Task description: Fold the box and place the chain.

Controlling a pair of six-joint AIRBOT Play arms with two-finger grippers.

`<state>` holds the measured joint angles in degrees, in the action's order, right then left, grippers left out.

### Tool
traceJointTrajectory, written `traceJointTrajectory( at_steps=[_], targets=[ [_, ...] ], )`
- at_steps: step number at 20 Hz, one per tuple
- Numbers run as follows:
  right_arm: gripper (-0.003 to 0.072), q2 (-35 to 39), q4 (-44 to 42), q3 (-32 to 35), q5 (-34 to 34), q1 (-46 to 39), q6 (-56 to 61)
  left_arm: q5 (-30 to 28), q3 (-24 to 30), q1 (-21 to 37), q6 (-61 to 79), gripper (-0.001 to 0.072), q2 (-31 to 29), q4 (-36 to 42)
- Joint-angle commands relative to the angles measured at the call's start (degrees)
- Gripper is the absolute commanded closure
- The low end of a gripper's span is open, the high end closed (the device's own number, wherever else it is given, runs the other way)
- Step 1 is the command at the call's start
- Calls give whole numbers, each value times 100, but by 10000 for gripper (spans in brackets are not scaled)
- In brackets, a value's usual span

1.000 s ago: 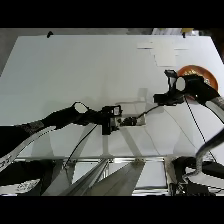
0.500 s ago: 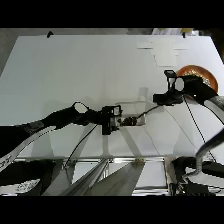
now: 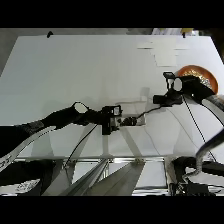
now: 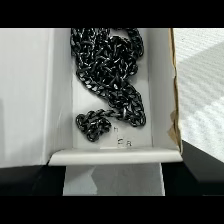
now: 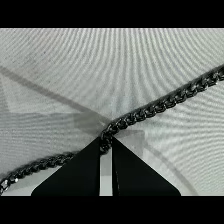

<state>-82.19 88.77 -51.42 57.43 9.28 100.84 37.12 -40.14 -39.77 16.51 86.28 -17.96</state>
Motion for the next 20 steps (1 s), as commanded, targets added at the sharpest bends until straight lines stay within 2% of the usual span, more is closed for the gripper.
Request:
traceJointTrajectory(
  at_steps=[1,4,6,11,17,20],
  targets=[
    [668,-17,-50,4,382,20,-511,-2,2,4,2,609,-4,-2],
    [668,50,-44,7,807,164,-874,-2,2,4,2,609,-4,-2],
    [668,256,-59,7,848,328,-942,-2,2,4,2,609,-4,-2],
    [668,1327,-144,9,848,918,-940,-2,2,4,2,609,-4,-2],
    [668,2817,-1202,11,903,1628,-940,-2,2,4,0,609,-4,-2],
    [668,3283,-1482,11,896,2035,-933,-2,2,4,2,609,-4,-2]
  ],
)
